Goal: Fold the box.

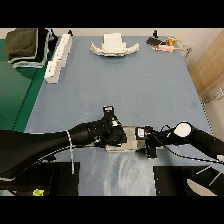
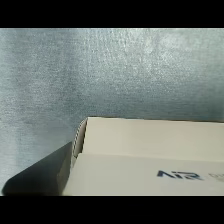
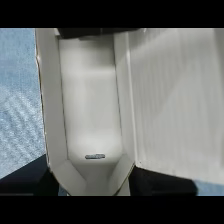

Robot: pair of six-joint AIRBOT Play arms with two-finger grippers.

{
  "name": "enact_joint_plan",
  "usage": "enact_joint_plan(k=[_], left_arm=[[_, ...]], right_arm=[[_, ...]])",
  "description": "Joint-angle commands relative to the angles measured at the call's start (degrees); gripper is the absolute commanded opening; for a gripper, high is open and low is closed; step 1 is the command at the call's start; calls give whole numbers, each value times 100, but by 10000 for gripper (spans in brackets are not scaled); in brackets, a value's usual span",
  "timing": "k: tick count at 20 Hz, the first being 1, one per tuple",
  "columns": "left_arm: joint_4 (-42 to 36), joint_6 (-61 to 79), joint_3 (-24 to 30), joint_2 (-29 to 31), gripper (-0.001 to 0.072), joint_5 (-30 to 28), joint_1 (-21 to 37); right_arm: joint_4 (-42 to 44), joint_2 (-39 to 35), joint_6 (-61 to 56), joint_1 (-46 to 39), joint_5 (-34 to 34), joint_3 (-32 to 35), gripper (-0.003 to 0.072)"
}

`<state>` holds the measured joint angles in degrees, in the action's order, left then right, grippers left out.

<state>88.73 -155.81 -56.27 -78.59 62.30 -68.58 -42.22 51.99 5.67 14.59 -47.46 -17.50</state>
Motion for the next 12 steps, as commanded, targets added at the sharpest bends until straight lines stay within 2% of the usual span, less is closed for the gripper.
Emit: enact_joint_plan(k=[1, 4, 5, 6, 12], left_arm=[[7, -11, -74, -83, 401, 133, -33], [-26, -26, -74, -83, 392, 133, -39], [-52, -20, -74, -83, 174, 131, -39], [-52, 28, -74, -83, 13, 118, -61], [4, -168, -74, -83, 13, 133, -146]], right_arm=[[2, -4, -2, 2, -2, -7, 511], [2, -4, -2, 2, -2, -7, 511], [2, -4, -2, 2, -4, -7, 511], [2, -4, -2, 2, -2, -7, 511], [0, -4, -2, 2, -2, -7, 511]])
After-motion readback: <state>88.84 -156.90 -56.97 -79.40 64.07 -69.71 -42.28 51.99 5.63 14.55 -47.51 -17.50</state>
